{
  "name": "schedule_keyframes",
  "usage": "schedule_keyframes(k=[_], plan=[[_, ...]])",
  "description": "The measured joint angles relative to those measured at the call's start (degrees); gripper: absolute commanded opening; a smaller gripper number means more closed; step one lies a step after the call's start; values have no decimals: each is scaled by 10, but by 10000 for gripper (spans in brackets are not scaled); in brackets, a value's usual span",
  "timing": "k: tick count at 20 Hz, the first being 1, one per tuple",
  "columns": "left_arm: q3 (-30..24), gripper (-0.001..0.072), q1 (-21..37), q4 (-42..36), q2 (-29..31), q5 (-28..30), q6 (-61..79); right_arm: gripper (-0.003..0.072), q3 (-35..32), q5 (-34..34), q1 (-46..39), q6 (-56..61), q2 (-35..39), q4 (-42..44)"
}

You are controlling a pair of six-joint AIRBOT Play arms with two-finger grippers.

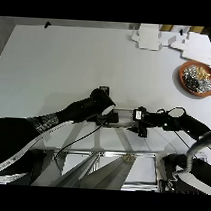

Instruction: Fold the box and place the chain.

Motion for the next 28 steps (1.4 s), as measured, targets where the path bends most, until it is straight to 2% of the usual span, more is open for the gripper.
schedule_keyframes(k=[1, 5, 10, 18, 20, 21, 26, 28], plan=[[0, 14, 0, 0, 0, 0, 0, 312, 0, 0, 0, 0, 0, 0], [0, 162, 0, 0, -1, -2, 0, 312, 0, 1, 0, 0, 0, 0], [0, 162, 0, 3, -1, 0, 3, 312, 0, 0, 0, 0, 0, 0], [0, 148, 0, 13, -1, 35, 5, 312, 0, -1, 0, 0, 0, 1], [0, 96, 0, 14, -1, 37, 5, 312, 0, -1, 0, 0, 0, 1], [0, 7, 0, 15, -1, 37, 5, 312, 0, -1, 0, 0, 0, 1], [-1, 2, 0, 15, -1, 38, 3, 312, 0, 0, 0, 0, 0, 0], [-1, 22, 0, 15, -1, 37, 2, 312, 0, 0, 0, 0, 0, 0]])
